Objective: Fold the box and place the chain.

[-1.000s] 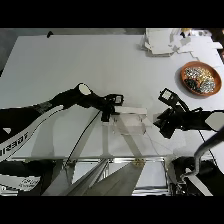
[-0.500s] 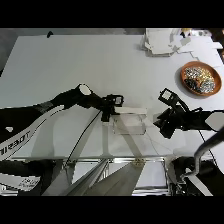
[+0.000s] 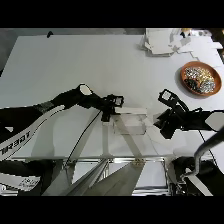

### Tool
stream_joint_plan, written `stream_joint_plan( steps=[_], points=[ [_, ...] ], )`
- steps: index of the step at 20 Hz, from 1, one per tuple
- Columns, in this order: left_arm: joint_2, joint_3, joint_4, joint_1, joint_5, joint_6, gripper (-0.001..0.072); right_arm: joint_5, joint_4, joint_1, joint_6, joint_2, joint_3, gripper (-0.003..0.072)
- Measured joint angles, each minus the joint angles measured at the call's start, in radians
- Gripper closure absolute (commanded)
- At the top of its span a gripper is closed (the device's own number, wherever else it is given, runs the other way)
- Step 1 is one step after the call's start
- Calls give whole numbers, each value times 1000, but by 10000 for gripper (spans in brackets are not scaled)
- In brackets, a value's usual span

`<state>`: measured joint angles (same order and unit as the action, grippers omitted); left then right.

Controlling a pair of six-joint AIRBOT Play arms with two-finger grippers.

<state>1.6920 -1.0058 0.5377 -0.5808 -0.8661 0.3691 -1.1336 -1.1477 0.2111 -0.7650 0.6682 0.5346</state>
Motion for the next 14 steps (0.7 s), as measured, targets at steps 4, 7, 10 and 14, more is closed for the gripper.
stream_joint_plan(
  steps=[4, 7, 10, 14],
  points=[
    [0, 0, 1, 0, 0, 0, 696, -52, 13, 0, 142, 16, -2, 432],
    [0, 0, 1, 0, 0, 0, 696, -55, 59, 4, 257, 46, -18, 216],
    [0, 0, 2, 0, 0, 1, 696, -8, 94, 47, 340, 72, -47, -1],
    [0, 0, 2, 0, -1, 1, 696, 98, 112, 125, 387, 86, -105, 0]
  ],
)
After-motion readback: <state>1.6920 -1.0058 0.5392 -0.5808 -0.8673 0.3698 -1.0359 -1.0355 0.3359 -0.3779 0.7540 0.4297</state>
